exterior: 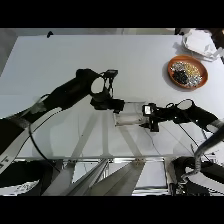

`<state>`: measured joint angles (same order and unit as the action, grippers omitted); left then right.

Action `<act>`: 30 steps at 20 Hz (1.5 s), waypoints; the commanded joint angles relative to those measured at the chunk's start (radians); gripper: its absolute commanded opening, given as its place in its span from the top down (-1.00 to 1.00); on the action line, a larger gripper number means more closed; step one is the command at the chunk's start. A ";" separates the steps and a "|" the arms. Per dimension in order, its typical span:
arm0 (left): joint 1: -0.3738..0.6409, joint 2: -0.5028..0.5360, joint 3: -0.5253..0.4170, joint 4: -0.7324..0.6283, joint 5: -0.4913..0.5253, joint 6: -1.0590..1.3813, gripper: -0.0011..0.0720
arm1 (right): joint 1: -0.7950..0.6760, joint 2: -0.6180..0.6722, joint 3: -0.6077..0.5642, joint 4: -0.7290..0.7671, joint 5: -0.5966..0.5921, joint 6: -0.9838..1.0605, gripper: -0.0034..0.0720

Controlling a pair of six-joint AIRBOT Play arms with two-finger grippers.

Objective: Fold the box and place the chain.

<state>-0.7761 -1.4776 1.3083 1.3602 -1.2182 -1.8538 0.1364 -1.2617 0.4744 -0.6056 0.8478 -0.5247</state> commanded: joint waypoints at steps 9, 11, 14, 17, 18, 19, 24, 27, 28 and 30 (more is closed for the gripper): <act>0.038 0.187 -0.513 -0.426 0.492 1.637 -0.96 | 0.000 0.001 0.000 0.000 0.001 0.000 -0.19; 0.060 0.132 -0.525 -0.464 0.493 1.675 -0.97 | 0.000 0.001 0.000 0.000 0.001 0.000 -0.19; 0.086 0.050 -0.525 -0.505 0.496 1.722 -0.97 | 0.000 0.001 0.000 0.000 0.001 0.000 -0.19; 0.100 0.023 -0.525 -0.537 0.523 1.728 -0.98 | 0.000 0.001 0.000 0.000 0.001 0.000 -0.19; 0.112 0.023 -0.525 -0.560 0.528 1.748 -0.98 | 0.000 0.001 0.000 0.000 0.001 0.000 -0.19; 0.124 0.023 -0.525 -0.592 0.529 1.776 -0.98 | 0.000 0.001 0.000 0.000 0.001 0.000 -0.19; 0.130 0.022 -0.525 -0.721 0.490 1.939 -0.98 | 0.000 0.001 0.000 0.000 0.001 0.000 -0.19; 0.136 0.022 -0.525 -0.739 0.489 1.944 -0.98 | 0.000 0.001 0.000 0.000 0.001 0.000 -0.19; 0.135 0.022 -0.525 -0.739 0.489 1.944 -0.98 | 0.000 0.001 0.000 0.000 0.001 0.000 -0.19; 0.135 0.020 -0.525 -0.739 0.489 1.945 -0.98 | 0.000 0.001 0.000 0.000 0.001 0.000 -0.19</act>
